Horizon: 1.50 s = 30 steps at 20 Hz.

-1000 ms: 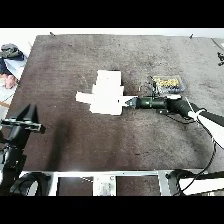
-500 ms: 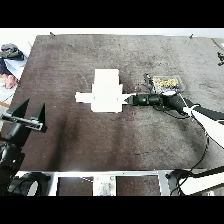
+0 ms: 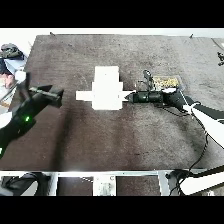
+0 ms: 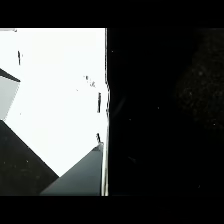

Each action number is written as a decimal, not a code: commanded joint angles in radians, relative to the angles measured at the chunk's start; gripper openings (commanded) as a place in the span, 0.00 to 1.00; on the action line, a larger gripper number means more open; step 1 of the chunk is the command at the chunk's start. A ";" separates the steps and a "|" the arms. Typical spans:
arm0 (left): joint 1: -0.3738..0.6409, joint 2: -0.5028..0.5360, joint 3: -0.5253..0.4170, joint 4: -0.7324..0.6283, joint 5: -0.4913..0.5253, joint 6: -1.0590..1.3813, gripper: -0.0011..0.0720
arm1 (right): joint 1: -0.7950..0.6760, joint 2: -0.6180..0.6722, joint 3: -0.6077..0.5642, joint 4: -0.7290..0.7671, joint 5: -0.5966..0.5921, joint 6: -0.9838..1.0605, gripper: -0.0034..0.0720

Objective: Fold the box and place the chain.

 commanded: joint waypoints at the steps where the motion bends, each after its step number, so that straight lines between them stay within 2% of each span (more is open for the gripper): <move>1: 0.000 -0.324 0.247 0.066 -0.187 -0.042 0.74 | 0.001 -0.002 0.002 -0.010 0.000 -0.032 0.02; 4: 0.000 -0.532 0.502 0.369 -0.341 -0.358 0.74 | 0.001 -0.002 0.002 -0.021 0.001 -0.042 0.02; 6: 0.000 -0.669 0.698 0.534 -0.524 -0.534 0.74 | 0.001 -0.002 0.002 -0.032 0.001 -0.050 0.02; 8: 0.000 -0.793 0.888 0.603 -0.692 -0.639 0.74 | 0.001 -0.002 0.002 -0.032 0.002 -0.064 0.02; 10: 0.000 -0.895 1.056 0.630 -0.810 -0.706 0.77 | 0.001 -0.002 0.002 -0.032 0.002 -0.064 0.02; 12: 0.000 -0.982 1.197 0.634 -0.891 -0.756 0.77 | 0.001 -0.002 0.002 -0.032 0.002 -0.066 0.02; 14: 0.000 -1.051 1.303 0.675 -0.925 -0.824 0.77 | 0.001 -0.002 0.002 -0.032 0.002 -0.066 0.02; 19: -0.001 -1.192 1.442 0.661 -1.009 -0.872 0.77 | 0.001 -0.002 0.002 -0.032 0.002 -0.066 0.02; 26: -0.001 -1.289 1.470 0.545 -1.071 -0.867 0.77 | 0.001 -0.002 0.002 -0.032 0.001 -0.067 0.02; 30: -0.023 -1.318 1.471 0.544 -1.061 -0.872 0.77 | 0.001 -0.002 0.002 -0.032 0.002 -0.067 0.02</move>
